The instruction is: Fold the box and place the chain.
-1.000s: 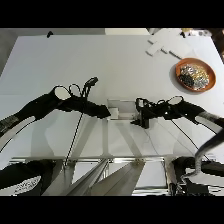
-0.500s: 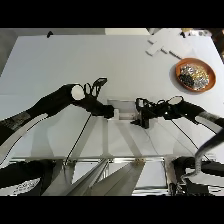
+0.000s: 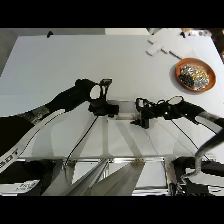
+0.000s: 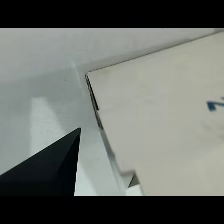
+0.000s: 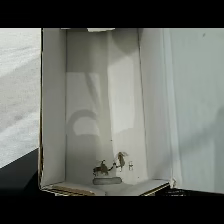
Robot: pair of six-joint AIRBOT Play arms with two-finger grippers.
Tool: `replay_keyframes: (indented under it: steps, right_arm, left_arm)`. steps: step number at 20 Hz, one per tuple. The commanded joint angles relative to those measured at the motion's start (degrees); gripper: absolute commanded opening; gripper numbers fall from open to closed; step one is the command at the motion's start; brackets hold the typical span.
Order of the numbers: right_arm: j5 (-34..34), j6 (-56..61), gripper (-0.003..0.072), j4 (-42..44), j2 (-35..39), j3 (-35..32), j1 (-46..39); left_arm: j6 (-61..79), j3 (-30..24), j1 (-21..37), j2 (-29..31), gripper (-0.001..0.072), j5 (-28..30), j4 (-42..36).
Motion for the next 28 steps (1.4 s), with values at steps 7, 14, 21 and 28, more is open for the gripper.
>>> replay_keyframes:
  steps: [7, 14, 21, 28]
  right_arm:
    - [0.0, 0.02, 0.0527, 0.0, -0.02, -0.02, -0.04]
    - [0.0, 0.02, 0.0527, 0.0, -0.02, -0.02, -0.04]
    - [0.02, 0.02, 0.0527, 0.0, -0.02, -0.02, -0.04]
    - [0.02, 0.02, 0.0527, 0.0, -0.02, -0.02, -0.04]
  left_arm:
    - [-15.61, 3.3, -2.21, -3.21, 0.0451, -3.8, 4.26]
    - [-16.94, 7.1, -4.68, -5.14, 0.032, -6.49, 9.62]
    - [-15.08, 14.49, -4.63, -11.45, 0.0323, -17.97, 8.48]
    - [-17.25, 17.38, -5.09, -12.59, 0.032, -14.91, 10.05]
